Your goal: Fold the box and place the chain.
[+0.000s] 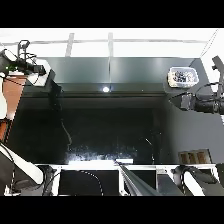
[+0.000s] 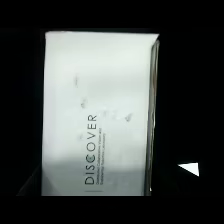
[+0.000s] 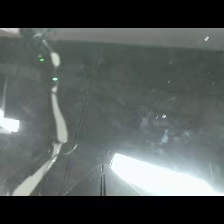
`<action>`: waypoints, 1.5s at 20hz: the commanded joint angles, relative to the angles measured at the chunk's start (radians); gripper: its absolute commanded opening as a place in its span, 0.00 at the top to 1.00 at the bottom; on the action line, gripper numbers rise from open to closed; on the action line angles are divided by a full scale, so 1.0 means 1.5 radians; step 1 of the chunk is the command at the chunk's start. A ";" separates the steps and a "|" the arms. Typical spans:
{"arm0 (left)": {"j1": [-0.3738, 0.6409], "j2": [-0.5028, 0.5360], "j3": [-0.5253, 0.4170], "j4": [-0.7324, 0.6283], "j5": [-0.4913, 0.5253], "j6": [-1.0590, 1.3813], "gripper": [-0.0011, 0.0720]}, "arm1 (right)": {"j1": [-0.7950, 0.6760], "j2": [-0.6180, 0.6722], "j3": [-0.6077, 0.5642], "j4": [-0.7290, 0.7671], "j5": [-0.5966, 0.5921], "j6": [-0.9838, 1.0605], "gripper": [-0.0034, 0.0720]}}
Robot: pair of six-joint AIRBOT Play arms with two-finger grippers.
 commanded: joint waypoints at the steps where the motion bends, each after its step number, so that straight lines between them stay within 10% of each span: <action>1: -0.005 -0.039 0.050 0.017 -0.040 -0.015 0.01 | 0.001 0.001 0.000 -0.001 -0.028 0.000 0.93; 5: -0.010 0.013 0.151 0.076 -0.194 -0.016 0.01 | 0.001 0.001 0.000 -0.001 -0.023 0.000 0.93; 9: -0.010 0.167 0.115 0.074 -0.281 -0.037 0.01 | 0.000 0.001 0.007 -0.006 -0.049 -0.015 0.93; 10: -0.010 0.207 0.102 0.075 -0.304 -0.085 0.20 | 0.000 0.001 0.020 -0.022 -0.048 -0.019 0.93; 11: -0.009 0.245 0.087 0.072 -0.325 -0.142 0.67 | 0.000 0.001 0.038 -0.048 -0.041 -0.018 0.93; 13: -0.011 0.332 0.037 0.016 -0.358 -0.178 0.95 | 0.000 0.003 0.085 -0.124 -0.007 -0.004 0.94; 18: -0.124 0.699 -0.386 -0.142 -0.150 -0.102 0.95 | 0.004 0.097 0.073 -0.206 -0.039 0.082 0.94; 23: -0.241 1.038 -0.914 -0.148 0.088 -0.147 0.95 | 0.047 0.186 -0.223 -0.222 -0.304 0.058 0.94; 30: -0.223 1.146 -1.014 -0.123 0.143 -0.150 0.95 | 0.049 0.186 -0.268 -0.227 -0.326 0.024 0.93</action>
